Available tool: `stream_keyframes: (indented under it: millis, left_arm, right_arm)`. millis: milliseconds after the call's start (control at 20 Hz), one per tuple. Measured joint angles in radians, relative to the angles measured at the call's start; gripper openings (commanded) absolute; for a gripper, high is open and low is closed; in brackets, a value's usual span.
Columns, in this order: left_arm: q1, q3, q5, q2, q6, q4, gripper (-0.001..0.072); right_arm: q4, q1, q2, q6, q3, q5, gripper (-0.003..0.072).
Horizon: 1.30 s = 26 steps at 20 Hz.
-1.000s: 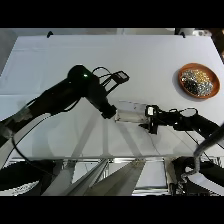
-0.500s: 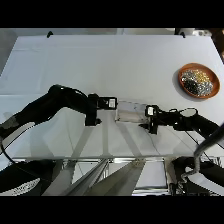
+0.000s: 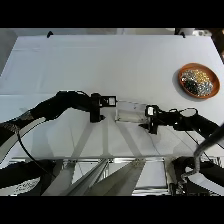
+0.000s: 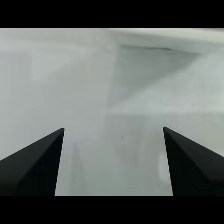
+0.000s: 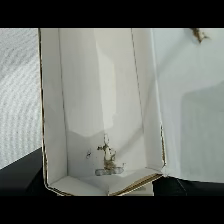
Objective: Fold the box and place the chain.
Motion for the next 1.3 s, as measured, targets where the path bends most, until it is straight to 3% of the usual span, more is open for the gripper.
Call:
stream_keyframes:
  millis: [500,1300]
  left_arm:
    - [-0.128,0.023,-0.041,-0.046,0.007,-0.048,0.0705]
    - [-0.169,0.023,-0.044,-0.061,0.006,-0.117,0.0700]
  right_arm:
    - [0.000,0.000,0.000,0.000,0.000,0.000,0.0363]
    - [-0.002,-0.001,0.000,0.000,0.000,0.003,0.0363]
